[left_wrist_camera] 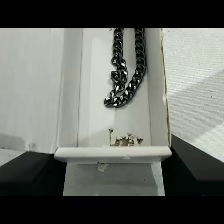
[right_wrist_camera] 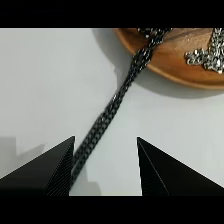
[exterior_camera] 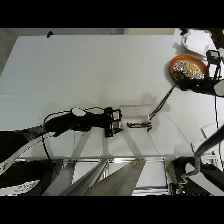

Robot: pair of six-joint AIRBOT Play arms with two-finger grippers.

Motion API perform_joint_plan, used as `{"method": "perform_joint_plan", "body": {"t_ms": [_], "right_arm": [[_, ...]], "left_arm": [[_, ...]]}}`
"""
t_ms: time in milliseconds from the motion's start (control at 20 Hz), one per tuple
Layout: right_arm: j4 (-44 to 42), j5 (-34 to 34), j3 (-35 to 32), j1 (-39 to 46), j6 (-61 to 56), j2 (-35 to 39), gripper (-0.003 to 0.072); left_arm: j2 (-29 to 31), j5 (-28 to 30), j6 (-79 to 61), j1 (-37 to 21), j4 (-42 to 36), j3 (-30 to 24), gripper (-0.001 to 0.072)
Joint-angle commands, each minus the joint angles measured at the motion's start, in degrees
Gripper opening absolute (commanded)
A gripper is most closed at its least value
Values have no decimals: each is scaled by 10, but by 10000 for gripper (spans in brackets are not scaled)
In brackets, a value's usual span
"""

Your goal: Fold the box and place the chain.

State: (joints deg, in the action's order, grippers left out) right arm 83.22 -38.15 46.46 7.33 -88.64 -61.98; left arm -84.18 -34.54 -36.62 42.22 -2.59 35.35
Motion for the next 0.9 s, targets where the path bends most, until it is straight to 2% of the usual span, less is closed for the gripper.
{"method": "perform_joint_plan", "body": {"t_ms": [0, 300, 650, 750, 850], "right_arm": [[4, 34, 49, 6, -44, -97, 429], [1, 46, 65, 6, -76, -216, 418], [-23, 123, 65, 6, -85, -234, 378], [-22, 125, 65, 7, -100, -243, 263], [-23, 118, 65, 6, -105, -257, 179]], "left_arm": [[0, 0, 0, 0, 0, 0, 274], [0, 0, 0, 0, 0, 0, 274], [0, 0, 0, 0, 0, 0, 274], [0, 0, 0, 0, 0, 0, 274], [0, 0, 0, 0, 0, 0, 274]]}}
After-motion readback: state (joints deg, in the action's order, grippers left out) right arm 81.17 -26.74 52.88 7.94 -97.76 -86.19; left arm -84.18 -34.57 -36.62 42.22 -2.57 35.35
